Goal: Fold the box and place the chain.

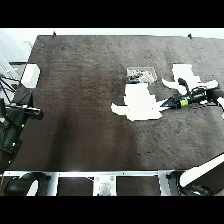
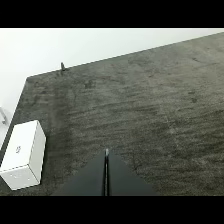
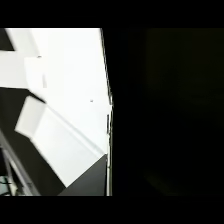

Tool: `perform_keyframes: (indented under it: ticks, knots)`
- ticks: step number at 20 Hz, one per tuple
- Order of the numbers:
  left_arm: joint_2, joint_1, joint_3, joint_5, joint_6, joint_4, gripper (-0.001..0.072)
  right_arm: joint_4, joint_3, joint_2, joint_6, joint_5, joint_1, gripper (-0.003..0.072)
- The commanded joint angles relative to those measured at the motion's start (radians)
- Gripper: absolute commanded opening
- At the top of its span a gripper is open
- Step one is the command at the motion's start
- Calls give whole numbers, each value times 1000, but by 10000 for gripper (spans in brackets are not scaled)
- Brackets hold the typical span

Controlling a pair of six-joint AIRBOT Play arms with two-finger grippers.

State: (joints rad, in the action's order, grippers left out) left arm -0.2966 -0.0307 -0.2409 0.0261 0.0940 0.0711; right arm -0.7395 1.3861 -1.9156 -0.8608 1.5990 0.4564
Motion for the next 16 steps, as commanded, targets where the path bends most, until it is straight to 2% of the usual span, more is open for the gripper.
perform_keyframes:
  ticks: [1,4,6,9,12,16]
  knots:
    - [1,0,0,0,0,0,21,158,-127,70,55,-13,-49,3]
    - [1,0,0,0,0,0,21,291,-282,169,61,-145,-156,3]
    - [1,0,0,0,0,0,21,346,-343,207,60,-250,-246,3]
    - [1,0,0,0,0,0,21,347,-342,206,29,-390,-376,3]
    - [1,0,0,0,0,0,21,347,-334,206,28,-541,-446,2]
    - [1,0,0,0,0,0,21,323,-319,206,35,-582,-460,3]
